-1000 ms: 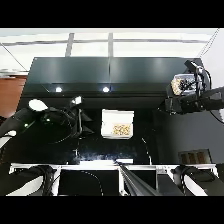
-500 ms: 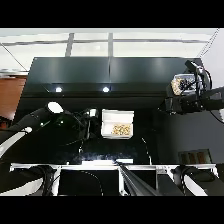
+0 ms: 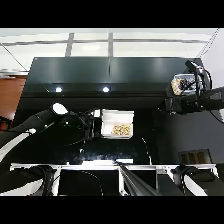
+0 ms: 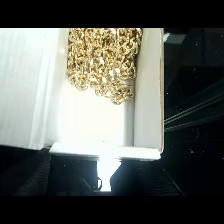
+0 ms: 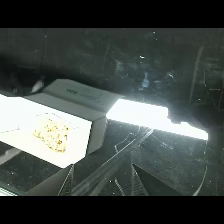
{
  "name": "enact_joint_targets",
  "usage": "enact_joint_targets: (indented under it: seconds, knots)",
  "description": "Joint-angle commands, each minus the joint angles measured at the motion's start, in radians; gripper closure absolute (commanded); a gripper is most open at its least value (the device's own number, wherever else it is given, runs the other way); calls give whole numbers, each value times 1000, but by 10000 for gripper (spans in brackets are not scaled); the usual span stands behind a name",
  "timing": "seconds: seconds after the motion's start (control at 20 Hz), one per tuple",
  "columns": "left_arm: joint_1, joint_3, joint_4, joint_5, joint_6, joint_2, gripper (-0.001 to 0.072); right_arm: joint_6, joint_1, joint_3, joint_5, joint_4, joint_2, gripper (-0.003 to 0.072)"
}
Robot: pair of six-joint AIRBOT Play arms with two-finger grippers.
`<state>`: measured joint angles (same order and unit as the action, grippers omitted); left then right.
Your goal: Fold the box and place the chain.
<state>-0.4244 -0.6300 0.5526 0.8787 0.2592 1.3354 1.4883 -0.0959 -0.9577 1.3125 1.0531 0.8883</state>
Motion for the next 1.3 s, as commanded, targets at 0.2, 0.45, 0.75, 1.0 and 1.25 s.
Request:
enact_joint_targets:
  seconds: [0.2,0.45,0.75,1.0,1.25]
  knots:
    - [-19,-1,-11,-15,3,1,8,-1,0,0,-19,3,-1,247]
    - [-19,-1,-11,-15,3,1,249,0,-1,12,-87,67,0,247]
    - [-19,-1,-11,-15,3,1,248,-6,-181,96,-344,36,99,-34]
    - [-19,-1,-11,-14,3,1,248,-459,-193,45,-416,-298,346,-34]
    - [-19,-1,-12,-14,3,1,247,-929,-223,37,-201,-285,302,-34]
